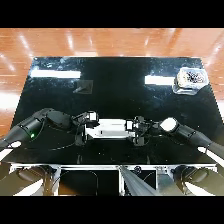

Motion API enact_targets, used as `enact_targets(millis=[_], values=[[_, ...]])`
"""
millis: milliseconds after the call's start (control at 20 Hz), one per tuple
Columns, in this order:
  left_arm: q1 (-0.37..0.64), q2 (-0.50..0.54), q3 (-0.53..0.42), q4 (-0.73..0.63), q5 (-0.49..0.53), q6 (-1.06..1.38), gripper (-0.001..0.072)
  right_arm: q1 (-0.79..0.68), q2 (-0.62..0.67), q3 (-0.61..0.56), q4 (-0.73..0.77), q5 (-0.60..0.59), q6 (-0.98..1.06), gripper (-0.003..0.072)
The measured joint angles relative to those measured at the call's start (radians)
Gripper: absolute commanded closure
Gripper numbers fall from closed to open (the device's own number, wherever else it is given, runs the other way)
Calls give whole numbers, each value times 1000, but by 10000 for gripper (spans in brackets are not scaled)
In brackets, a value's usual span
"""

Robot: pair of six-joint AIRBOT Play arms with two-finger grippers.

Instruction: Fold the box and place the chain.

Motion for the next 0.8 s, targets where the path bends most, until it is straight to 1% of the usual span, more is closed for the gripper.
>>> enact_targets(millis=[350,600,650,700,750,800], values=[[-5,-11,0,-21,-45,-1,157,0,0,0,0,0,2,129],[-38,-14,0,-39,-92,-1,160,0,0,0,0,0,2,129],[-45,-17,0,-41,-98,-1,214,0,0,0,0,0,2,129],[-51,-20,0,-41,-103,-2,352,0,0,0,0,0,3,129],[-56,-23,0,-42,-109,-3,401,0,0,0,0,0,2,129],[-59,-24,0,-42,-116,-3,401,0,0,0,0,0,3,129]])
